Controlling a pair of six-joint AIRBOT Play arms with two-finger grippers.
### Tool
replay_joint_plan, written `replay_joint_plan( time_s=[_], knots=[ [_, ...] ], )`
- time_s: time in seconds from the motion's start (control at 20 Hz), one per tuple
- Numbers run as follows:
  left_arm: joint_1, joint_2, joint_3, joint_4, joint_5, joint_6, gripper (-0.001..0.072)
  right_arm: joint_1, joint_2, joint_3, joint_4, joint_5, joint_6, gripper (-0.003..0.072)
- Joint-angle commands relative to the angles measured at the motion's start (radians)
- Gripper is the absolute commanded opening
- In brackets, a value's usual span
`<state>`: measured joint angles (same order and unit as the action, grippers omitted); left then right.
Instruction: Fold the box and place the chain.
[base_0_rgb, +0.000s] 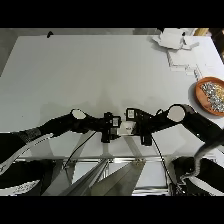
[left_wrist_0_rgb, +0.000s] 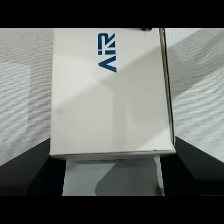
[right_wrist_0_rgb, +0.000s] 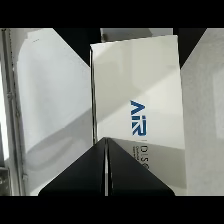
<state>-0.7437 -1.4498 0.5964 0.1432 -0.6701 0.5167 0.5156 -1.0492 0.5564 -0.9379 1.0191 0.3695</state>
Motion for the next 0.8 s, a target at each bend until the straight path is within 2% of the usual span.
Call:
replay_joint_plan(
  time_s=[0.0,0.15,0.25,0.35,0.45,0.55,0.75],
  knots=[
    [0.000,0.001,0.000,0.000,0.000,0.000,0.0276,0.001,-0.009,-0.001,0.001,-0.012,0.001,0.0022],
    [0.000,0.001,0.000,0.000,0.000,0.000,0.0276,0.000,-0.001,0.001,0.018,-0.011,0.002,0.0022],
    [0.000,0.001,0.000,0.000,0.000,0.000,0.0276,0.000,0.043,0.015,0.016,-0.009,0.074,0.0022],
    [0.000,0.001,0.000,0.000,0.000,0.000,0.0276,0.000,0.113,0.047,-0.062,-0.004,0.176,0.0022],
    [0.000,0.001,0.000,0.000,0.000,0.000,0.0276,-0.007,0.182,0.074,-0.200,-0.010,0.316,0.0022],
    [0.000,0.001,0.000,0.000,0.000,-0.001,0.0276,-0.079,0.225,0.075,-0.273,-0.010,0.381,0.0022],
    [0.000,0.001,0.000,-0.001,0.000,0.000,0.0276,-0.345,0.204,0.073,-0.373,-0.014,0.529,0.0022]
  ],
)
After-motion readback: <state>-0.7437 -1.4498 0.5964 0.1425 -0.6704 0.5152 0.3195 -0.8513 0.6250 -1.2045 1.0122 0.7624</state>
